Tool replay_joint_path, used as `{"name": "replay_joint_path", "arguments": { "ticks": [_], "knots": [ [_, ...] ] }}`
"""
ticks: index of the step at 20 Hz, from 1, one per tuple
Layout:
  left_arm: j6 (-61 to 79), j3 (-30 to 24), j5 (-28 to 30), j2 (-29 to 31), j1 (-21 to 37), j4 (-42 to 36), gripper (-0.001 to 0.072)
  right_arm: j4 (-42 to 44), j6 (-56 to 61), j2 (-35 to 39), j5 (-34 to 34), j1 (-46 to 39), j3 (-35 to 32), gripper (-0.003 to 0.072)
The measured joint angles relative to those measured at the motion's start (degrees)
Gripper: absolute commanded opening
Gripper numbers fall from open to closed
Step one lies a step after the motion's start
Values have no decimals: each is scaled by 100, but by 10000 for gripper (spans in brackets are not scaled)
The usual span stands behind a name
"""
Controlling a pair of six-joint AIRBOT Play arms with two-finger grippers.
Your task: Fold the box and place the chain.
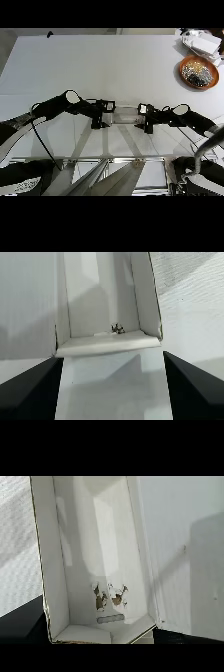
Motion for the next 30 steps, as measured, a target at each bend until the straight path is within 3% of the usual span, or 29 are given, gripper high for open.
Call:
{"name": "replay_joint_path", "arguments": {
  "ticks": [14, 30],
  "knots": [
    [22, 2, 101, -291, -151, -595, 696, 0, 2, 0, 2, 0, -2, 477],
    [170, -68, 35, -481, -103, -761, 691, 4, 9, 0, 4, 2, -4, 477]
  ]
}}
